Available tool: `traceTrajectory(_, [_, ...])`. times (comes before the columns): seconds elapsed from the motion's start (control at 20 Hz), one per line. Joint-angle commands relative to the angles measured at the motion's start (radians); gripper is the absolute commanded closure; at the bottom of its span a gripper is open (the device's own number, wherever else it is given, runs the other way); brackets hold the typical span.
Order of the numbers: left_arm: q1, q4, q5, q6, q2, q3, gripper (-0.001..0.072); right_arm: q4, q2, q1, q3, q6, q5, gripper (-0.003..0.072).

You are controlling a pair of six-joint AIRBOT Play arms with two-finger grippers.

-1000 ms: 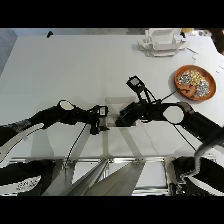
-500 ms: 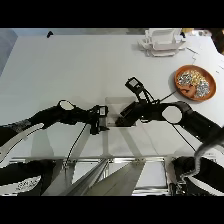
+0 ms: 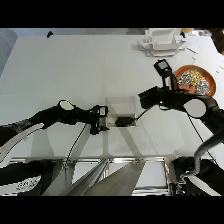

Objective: Fold the box and place the chain.

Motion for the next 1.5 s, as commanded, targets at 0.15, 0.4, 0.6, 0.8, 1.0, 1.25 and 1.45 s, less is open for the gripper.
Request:
traceTrajectory(0.15, [0.0,0.0,0.0,0.0,0.001,0.0,0.0438,-0.153,-0.094,-0.129,-0.001,0.113,0.026,0.0275])
traceTrajectory(0.4, [0.0,0.0,0.0,0.0,0.001,0.0,0.0438,-0.154,-0.252,-0.128,-0.001,0.113,0.039,0.0275])
traceTrajectory(0.6, [0.0,0.0,0.0,0.0,0.001,0.0,0.0438,-0.156,-0.322,-0.128,-0.001,0.113,0.042,0.0275])
traceTrajectory(0.8, [0.0,0.0,0.0,0.0,0.001,0.0,0.0438,-0.172,-0.349,-0.128,-0.001,0.159,0.053,0.0275])
traceTrajectory(1.0, [0.0,0.0,0.0,0.0,0.001,0.0,0.0438,-0.21,-0.367,-0.128,-0.001,0.198,0.058,0.0276])
traceTrajectory(1.25, [0.0,0.0,0.0,0.0,0.001,0.0,0.0438,-0.21,-0.371,-0.128,-0.001,0.199,0.069,0.0351])
traceTrajectory(1.45, [0.0,0.0,0.0,0.0,0.001,0.0,0.0438,-0.21,-0.363,-0.128,-0.001,0.198,0.078,0.0349])
